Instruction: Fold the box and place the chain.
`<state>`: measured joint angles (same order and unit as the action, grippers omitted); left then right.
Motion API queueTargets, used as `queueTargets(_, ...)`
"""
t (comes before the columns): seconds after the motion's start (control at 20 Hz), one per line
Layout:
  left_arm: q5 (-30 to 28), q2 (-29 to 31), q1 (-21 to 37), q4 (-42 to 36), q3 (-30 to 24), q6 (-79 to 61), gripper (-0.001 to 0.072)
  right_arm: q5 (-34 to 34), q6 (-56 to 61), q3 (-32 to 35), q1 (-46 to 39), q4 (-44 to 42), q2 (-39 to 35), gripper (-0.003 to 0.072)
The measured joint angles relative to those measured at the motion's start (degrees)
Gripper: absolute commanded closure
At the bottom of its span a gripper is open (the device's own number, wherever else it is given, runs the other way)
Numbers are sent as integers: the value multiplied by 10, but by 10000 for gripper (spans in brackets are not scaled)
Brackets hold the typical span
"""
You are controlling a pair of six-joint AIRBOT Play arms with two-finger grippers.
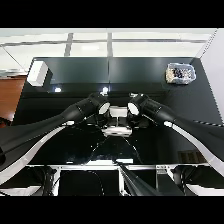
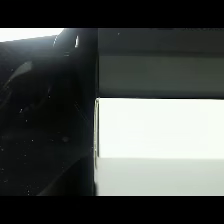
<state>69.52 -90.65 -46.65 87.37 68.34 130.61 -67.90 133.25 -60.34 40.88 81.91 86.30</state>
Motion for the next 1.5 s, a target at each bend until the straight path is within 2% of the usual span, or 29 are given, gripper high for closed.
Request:
queueTargets(0.2,0,0,0,0,0,0,685,0,-1,0,0,0,2,667)
queueTargets(0.3,0,0,0,0,0,-1,684,-2,-1,0,0,1,1,439)
queueTargets(0.55,1,0,0,2,0,-1,684,-4,-12,1,0,12,-27,439)
queueTargets(0.75,1,0,0,2,0,-1,684,-28,-53,0,0,24,-110,439)
queueTargets(0.85,1,0,0,2,0,-1,684,-48,-68,-1,-3,66,-163,440)
queueTargets(1.0,1,0,0,2,0,-1,684,-70,-86,-1,-24,214,-229,440)
queueTargets(1.15,1,0,0,1,0,-1,684,-30,-96,9,-92,344,-254,433)
queueTargets(1.2,1,0,0,1,0,-1,685,6,-98,15,-130,363,-256,186)
queueTargets(1.25,1,0,0,0,0,-1,684,44,-99,20,-170,367,-251,-19)
queueTargets(1.4,1,0,0,0,0,-1,684,151,-123,18,-293,300,-202,-17)
queueTargets(1.5,1,0,0,0,0,-1,684,193,-149,-21,-360,235,-141,-17)
